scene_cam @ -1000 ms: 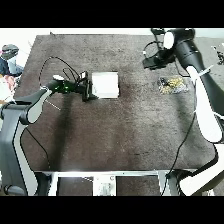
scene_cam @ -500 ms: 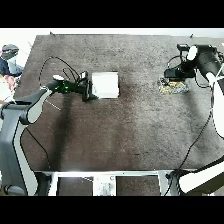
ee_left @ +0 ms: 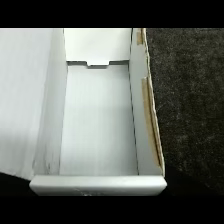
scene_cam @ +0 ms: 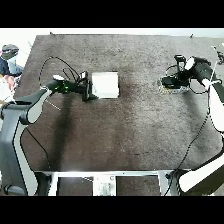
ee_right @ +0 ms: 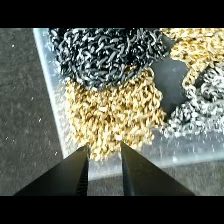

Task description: Fold the box and place the chain.

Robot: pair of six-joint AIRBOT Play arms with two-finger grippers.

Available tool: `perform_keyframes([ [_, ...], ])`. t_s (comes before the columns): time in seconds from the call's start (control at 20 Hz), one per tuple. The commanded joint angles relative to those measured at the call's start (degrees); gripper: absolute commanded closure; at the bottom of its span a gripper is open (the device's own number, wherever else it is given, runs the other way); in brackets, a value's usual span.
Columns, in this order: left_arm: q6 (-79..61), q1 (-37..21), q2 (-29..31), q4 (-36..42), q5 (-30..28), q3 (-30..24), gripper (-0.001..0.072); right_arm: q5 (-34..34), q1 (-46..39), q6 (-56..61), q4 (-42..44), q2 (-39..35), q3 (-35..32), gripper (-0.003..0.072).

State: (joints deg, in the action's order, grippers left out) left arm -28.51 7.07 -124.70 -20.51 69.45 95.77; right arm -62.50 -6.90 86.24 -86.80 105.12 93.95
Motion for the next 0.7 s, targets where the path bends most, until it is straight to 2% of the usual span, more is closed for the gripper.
perform_keyframes([
  [0.0, 0.0, 0.0, 0.0, 0.0, 0.0, 0.0, 0.0434, 0.8, -0.1, -0.3, 0.8, 1.6, -0.2, 0.0462],
  [0.15, 0.0, 0.0, 0.0, 0.0, 0.0, 0.0, 0.0434, 0.6, -0.1, -0.4, 0.7, 2.2, -0.2, 0.0481],
  [0.2, 0.0, 0.0, 0.0, 0.0, 0.0, 0.0, 0.0434, 0.6, -0.1, -0.8, 0.7, 2.2, -0.2, 0.0675],
  [0.4, 0.0, 0.0, 0.0, 0.0, 0.0, 0.0, 0.0434, -0.5, 0.1, -0.8, 0.8, -0.2, 0.1, 0.0674],
  [0.65, 0.0, 0.0, 0.0, 0.0, 0.0, 0.0, 0.0434, -0.8, 0.2, -4.2, 5.2, -12.6, 0.1, 0.0674],
])
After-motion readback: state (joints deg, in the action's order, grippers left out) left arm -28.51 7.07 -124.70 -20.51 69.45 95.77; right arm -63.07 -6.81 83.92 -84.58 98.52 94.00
